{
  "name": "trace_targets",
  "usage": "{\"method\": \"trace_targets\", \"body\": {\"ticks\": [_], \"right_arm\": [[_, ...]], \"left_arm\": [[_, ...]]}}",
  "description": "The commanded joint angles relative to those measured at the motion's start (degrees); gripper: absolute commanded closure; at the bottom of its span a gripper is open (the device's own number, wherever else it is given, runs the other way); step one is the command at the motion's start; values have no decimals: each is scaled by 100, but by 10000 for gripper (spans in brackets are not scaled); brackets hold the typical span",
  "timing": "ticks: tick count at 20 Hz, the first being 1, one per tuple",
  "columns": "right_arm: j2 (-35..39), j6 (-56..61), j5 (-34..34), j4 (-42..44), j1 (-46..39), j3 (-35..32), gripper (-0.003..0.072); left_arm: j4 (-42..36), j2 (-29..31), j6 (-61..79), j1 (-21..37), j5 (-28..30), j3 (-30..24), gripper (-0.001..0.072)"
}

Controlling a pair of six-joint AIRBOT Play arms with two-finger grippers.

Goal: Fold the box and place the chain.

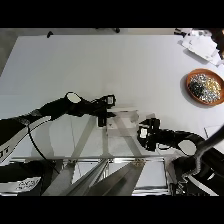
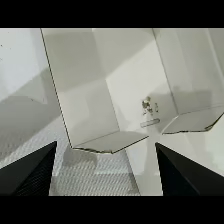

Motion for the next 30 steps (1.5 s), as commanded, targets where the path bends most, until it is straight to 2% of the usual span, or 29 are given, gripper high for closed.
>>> {"method": "trace_targets", "body": {"ticks": [1, 7, 13, 17, 19, 24, 30], "right_arm": [[-367, 83, -310, 302, 7, 52, 27], [-369, -122, -267, 457, -483, 391, 20], [-387, -1497, -249, 1062, -826, 426, 19], [-721, -2430, -201, 1805, -826, 470, 19], [-966, -2695, -44, 1969, -883, 614, 19], [-1349, -2726, 839, 1921, -1582, 887, 19], [-1355, -3259, 1003, 1954, -1965, 890, 19]], "left_arm": [[0, 0, 0, -4, 0, -4, 695], [0, 0, 0, -4, 0, -4, 695], [0, 0, 0, -4, 2, -4, 695], [0, 0, 0, -4, 0, -2, 695], [0, 0, 0, -4, 2, -4, 695], [0, 0, 0, -4, 2, -4, 695], [0, 0, 0, -4, 2, -2, 695]]}}
